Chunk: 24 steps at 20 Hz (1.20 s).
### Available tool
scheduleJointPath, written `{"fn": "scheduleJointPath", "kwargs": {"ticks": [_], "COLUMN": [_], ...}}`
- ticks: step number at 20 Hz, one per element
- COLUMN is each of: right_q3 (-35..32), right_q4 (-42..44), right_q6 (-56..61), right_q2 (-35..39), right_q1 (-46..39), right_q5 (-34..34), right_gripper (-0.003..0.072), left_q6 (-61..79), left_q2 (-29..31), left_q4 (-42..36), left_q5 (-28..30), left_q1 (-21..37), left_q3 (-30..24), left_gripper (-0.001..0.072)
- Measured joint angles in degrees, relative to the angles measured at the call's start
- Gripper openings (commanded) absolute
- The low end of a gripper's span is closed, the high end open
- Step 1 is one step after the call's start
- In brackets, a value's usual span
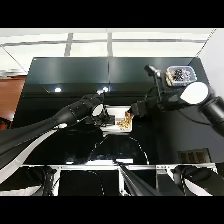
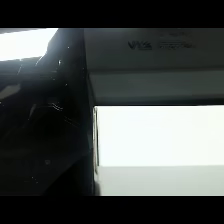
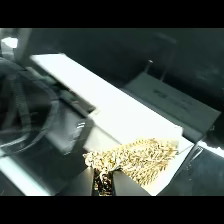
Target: Fold the box and place the chain.
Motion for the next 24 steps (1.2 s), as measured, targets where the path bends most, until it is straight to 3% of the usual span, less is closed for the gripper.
{"fn": "scheduleJointPath", "kwargs": {"ticks": [7,8,9,10,18,19,21,22,24], "right_q3": [-5.6,-5.8,-5.9,-6.1,-6.2,-6.2,-6.2,-6.3,-6.2], "right_q4": [3.0,3.5,3.8,4.2,1.0,0.3,-0.9,-1.4,-1.7], "right_q6": [1.4,1.5,1.5,1.5,1.7,1.7,1.7,1.7,1.6], "right_q2": [-0.6,-0.6,-0.6,-0.6,0.6,1.0,1.5,1.7,1.9], "right_q1": [1.2,1.6,1.8,2.2,-0.7,-2.2,-5.6,-7.0,-9.1], "right_q5": [-8.2,-8.5,-8.8,-9.2,-7.0,-6.0,-4.5,-3.9,-3.1], "right_gripper": [0.0014,0.0075,0.0218,0.0256,0.0253,0.0253,0.0253,0.0253,0.0253], "left_q6": [0.0,0.0,0.1,0.3,-2.2,-3.0,-4.7,-5.4,-5.8], "left_q2": [0.0,0.0,0.0,0.0,0.2,0.4,1.1,1.4,1.9], "left_q4": [0.0,0.0,0.0,0.0,0.0,0.0,0.0,0.0,0.3], "left_q5": [0.2,0.2,0.2,0.2,-1.4,-2.3,-1.8,-2.0,-3.2], "left_q1": [0.0,0.0,0.0,0.0,0.0,0.0,0.0,0.0,0.0], "left_q3": [0.0,0.0,0.0,0.0,0.0,0.0,0.1,0.3,1.0], "left_gripper": [0.0027,0.0027,0.0027,0.0027,0.0026,0.0048,0.0457,0.0511,0.0511]}}
